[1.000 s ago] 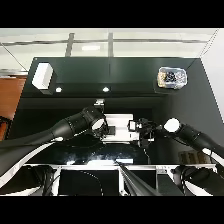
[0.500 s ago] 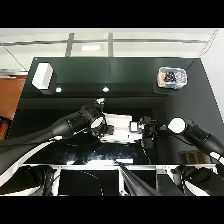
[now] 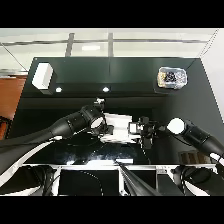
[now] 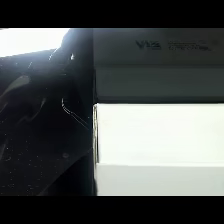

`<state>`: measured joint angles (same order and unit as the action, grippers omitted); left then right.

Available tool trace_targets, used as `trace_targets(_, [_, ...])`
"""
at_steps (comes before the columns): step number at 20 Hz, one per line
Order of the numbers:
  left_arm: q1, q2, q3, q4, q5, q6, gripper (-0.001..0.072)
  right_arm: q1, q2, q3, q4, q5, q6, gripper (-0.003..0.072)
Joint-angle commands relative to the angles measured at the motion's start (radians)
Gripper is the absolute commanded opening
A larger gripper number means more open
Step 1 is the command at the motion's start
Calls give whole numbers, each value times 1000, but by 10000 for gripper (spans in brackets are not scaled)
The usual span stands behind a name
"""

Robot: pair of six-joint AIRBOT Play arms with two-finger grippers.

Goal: Fold the box and place the chain.

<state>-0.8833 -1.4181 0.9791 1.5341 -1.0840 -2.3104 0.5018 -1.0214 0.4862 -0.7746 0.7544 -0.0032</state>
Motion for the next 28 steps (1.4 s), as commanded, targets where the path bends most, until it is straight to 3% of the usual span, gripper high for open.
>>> trace_targets(1, [0, -1, 1, -2, 3, -1, 26, 7, 0, 1, 58, -10, 31, 147])
trace_targets(9, [0, -1, 1, -10, 10, -1, 26, 7, -45, 0, 225, -6, 42, 131])
trace_targets(19, [0, -1, 1, -31, 10, -1, 26, 7, -75, -2, 234, -7, 45, 135])
trace_targets(20, [0, -1, 1, -31, 10, -2, 26, 7, -75, -2, 236, -11, 45, 277])
trace_targets(21, [0, -1, 1, -32, 10, -2, 27, 7, -75, -2, 236, -17, 45, 332])
trace_targets(22, [0, -1, 1, -31, 10, -2, 26, 7, -75, -2, 234, -21, 45, 282])
trace_targets(23, [0, -1, 1, -32, 10, -2, 26, 7, -75, -2, 231, -19, 45, 84])
trace_targets(24, [0, -1, 1, -32, 10, -2, 26, 7, -75, -2, 232, -20, 45, 139])
trace_targets(25, [0, -1, 1, -32, 10, -2, 26, 7, -75, -2, 235, -20, 45, 306])
trace_targets(26, [0, -1, 1, -31, 10, -2, 26, 7, -75, -2, 235, -20, 51, 310])
trace_targets(27, [0, -1, 1, -32, 10, -1, 26, 7, -74, -2, 235, -16, 62, 140])
trace_targets(28, [0, -1, 1, -32, 10, -1, 26, 5, -74, -1, 235, -13, 87, 17])
